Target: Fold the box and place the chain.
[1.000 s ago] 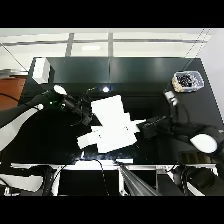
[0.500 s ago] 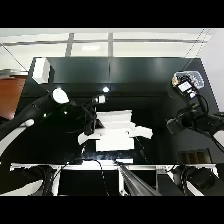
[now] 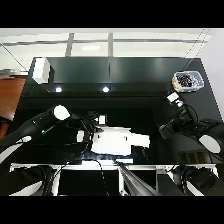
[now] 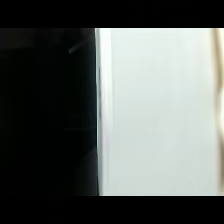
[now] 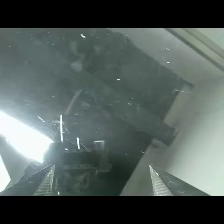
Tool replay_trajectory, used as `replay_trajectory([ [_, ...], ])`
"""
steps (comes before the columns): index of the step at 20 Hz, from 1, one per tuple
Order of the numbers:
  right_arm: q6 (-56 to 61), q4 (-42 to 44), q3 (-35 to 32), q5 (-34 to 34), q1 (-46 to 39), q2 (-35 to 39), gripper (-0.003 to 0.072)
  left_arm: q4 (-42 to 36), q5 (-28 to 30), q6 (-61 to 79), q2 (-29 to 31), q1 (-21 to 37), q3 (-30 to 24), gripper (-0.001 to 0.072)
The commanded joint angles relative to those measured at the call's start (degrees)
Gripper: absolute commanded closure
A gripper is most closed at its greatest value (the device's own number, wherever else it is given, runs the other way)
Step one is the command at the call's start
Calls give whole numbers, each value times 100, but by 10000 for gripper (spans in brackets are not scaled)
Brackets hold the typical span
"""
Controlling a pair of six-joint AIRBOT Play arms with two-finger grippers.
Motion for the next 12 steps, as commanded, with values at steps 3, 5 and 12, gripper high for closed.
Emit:
replay_trajectory([
  [3, -1620, 1045, -603, -509, 2, 4, -13, 72, 501, -136, -184, -55, -55, 681],
  [5, -2514, 1770, -647, -511, 2, 4, -7, 52, 498, -129, -184, -55, -55, 681],
  [12, -4275, 3882, -914, -450, 4, 4, -8, 52, 431, -177, -184, -55, -55, 680],
])
